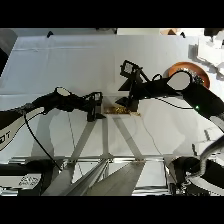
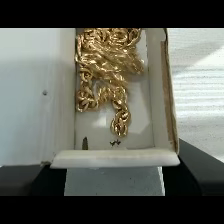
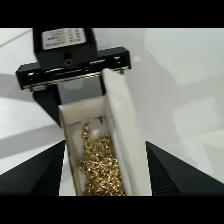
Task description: Fold the box and place the chain.
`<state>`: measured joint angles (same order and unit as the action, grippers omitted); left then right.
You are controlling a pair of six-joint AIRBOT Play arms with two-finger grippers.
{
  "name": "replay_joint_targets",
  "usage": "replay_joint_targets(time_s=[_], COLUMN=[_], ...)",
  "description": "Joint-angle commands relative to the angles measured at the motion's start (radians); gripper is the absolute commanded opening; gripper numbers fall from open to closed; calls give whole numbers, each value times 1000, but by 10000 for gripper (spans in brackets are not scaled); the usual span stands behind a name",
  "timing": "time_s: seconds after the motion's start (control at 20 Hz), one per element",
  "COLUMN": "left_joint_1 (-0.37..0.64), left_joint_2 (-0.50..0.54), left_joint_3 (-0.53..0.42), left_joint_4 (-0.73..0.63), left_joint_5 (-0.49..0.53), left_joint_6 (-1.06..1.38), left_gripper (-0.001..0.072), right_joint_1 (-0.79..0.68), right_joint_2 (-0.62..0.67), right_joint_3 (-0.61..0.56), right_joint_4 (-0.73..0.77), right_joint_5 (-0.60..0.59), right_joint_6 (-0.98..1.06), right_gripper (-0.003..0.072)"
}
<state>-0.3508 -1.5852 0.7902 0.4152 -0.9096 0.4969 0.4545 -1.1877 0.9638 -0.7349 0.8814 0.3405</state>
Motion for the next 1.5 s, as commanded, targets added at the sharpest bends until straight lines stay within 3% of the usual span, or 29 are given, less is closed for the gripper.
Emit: replay_joint_targets(time_s=[0.0, 0.35, 0.55, 0.75, 1.1, 1.45], left_joint_1=[0, 0, 0, 0, 0, 0], left_joint_2=[0, 0, 0, 0, 0, 0], left_joint_3=[0, 0, 0, 0, 0, 0], left_joint_4=[0, 0, 0, 0, 0, 0], left_joint_5=[0, 0, 0, 0, 0, 0], left_joint_6=[0, 0, 0, 0, 0, 0], left_gripper=[210, 210, 210, 210, 210, 210], right_joint_1=[-7, -273, -413, -413, -338, -306], right_joint_2=[13, 30, 25, -38, -209, -269], right_joint_3=[1, -10, -123, -245, -250, -250], right_joint_4=[0, -1, 2, 12, 145, 319], right_joint_5=[24, 228, 222, 146, 119, 80], right_joint_6=[-4, -197, -438, -667, -717, -725], right_gripper=[548, 548, 550, 551, 550, 534])
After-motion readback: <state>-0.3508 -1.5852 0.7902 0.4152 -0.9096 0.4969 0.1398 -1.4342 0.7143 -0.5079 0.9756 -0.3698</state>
